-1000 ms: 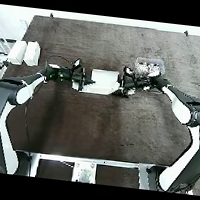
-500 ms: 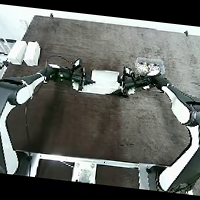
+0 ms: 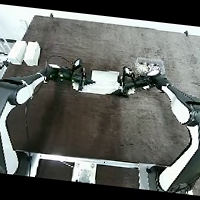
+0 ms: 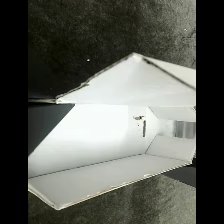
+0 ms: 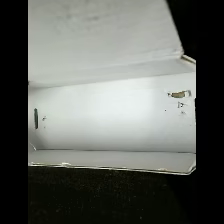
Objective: Fold the box and place the chain.
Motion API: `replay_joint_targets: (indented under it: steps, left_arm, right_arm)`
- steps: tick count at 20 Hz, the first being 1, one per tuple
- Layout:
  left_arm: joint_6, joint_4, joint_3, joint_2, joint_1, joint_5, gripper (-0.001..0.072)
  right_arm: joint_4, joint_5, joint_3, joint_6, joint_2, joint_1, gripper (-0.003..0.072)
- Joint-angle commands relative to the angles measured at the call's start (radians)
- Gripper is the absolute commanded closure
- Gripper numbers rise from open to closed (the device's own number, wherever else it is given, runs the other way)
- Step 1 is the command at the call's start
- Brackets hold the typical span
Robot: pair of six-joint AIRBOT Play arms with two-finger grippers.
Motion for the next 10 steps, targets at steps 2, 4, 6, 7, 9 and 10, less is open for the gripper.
replay_joint_targets:
  steps: [2, 4, 6, 7, 9, 10]
  left_arm:
    - [0.0, 0.0, 0.0, 0.0, 0.0, 0.0, 0.0692]
    - [0.0, 0.0, 0.0, 0.0, 0.0, 0.0, 0.0692]
    - [0.0, 0.0, 0.0, 0.0, 0.0, 0.0, 0.0691]
    - [0.0, 0.0, 0.0, 0.0, 0.0, 0.0, 0.0692]
    - [0.0, 0.0, 0.0, 0.0, 0.0, 0.0, 0.0692]
    - [0.0, 0.0, 0.0, 0.0, 0.0, 0.0, 0.0692]
  right_arm:
    - [0.003, -0.007, 0.001, -0.016, -0.001, 0.0, 0.0119]
    - [0.003, -0.018, 0.001, -0.018, -0.001, 0.01, 0.0118]
    - [0.002, -0.031, 0.001, -0.018, -0.001, 0.015, 0.0118]
    - [0.002, -0.031, 0.001, -0.018, -0.001, 0.018, 0.0118]
    - [0.002, -0.031, 0.001, -0.018, -0.001, 0.019, 0.0118]
    - [0.001, -0.031, 0.001, -0.018, -0.001, 0.018, 0.0119]
